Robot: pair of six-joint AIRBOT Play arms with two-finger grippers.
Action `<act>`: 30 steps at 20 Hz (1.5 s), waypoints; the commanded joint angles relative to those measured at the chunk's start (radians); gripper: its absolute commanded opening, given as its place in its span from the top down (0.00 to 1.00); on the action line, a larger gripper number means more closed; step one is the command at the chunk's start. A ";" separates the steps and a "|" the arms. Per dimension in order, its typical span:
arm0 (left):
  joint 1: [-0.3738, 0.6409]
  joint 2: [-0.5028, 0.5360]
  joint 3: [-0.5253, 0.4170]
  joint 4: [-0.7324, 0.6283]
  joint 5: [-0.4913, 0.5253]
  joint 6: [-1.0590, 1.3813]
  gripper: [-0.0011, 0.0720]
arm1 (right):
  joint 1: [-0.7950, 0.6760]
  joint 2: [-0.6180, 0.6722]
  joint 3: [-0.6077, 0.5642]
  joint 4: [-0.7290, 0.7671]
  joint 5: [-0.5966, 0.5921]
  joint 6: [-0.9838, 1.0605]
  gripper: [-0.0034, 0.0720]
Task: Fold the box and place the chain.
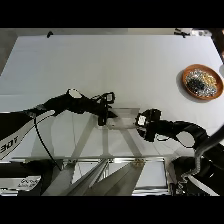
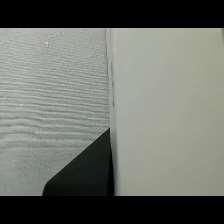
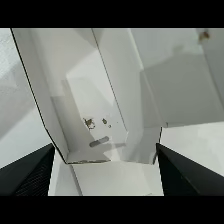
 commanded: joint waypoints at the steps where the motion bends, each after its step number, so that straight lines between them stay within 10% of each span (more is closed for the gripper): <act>1: -0.001 -0.001 0.001 0.001 -0.001 0.002 0.97 | -0.023 -0.001 0.007 0.000 0.014 -0.010 0.07; 30: -0.001 -0.001 0.001 0.000 -0.002 0.002 0.97 | -0.193 -0.107 0.007 0.427 0.068 -0.653 0.07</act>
